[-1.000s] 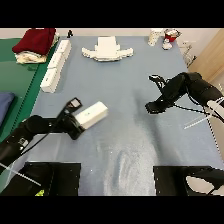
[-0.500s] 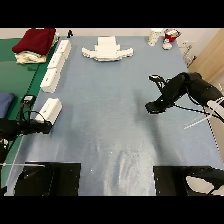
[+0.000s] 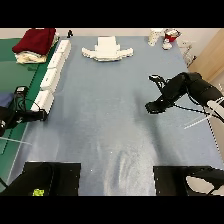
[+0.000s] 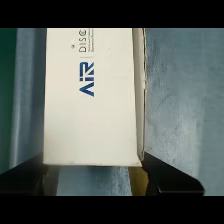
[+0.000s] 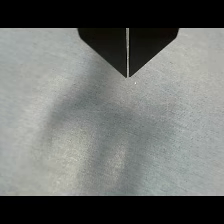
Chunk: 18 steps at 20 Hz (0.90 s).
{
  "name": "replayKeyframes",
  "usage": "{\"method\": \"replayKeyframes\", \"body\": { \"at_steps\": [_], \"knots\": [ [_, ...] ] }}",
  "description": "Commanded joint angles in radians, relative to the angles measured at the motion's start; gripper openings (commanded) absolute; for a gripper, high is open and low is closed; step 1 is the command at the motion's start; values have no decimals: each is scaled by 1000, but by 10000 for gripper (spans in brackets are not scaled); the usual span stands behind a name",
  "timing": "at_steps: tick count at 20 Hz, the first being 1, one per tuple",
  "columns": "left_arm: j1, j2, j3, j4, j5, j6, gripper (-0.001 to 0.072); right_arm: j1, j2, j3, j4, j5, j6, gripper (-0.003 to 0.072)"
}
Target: Fold the box.
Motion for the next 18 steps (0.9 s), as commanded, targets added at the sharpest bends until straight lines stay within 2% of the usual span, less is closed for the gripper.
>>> {"method": "replayKeyframes", "body": {
  "at_steps": [1,7,11,18],
  "knots": [
    [-19,-169,102,-116,66,55,369,0,-1,1,0,0,0,18],
    [-66,-388,306,-159,81,81,368,0,-1,1,0,0,0,18],
    [-107,-483,411,-160,85,80,368,0,-1,1,0,0,0,18],
    [-110,-526,438,-165,107,81,368,0,-1,1,0,0,0,18]
  ]
}}
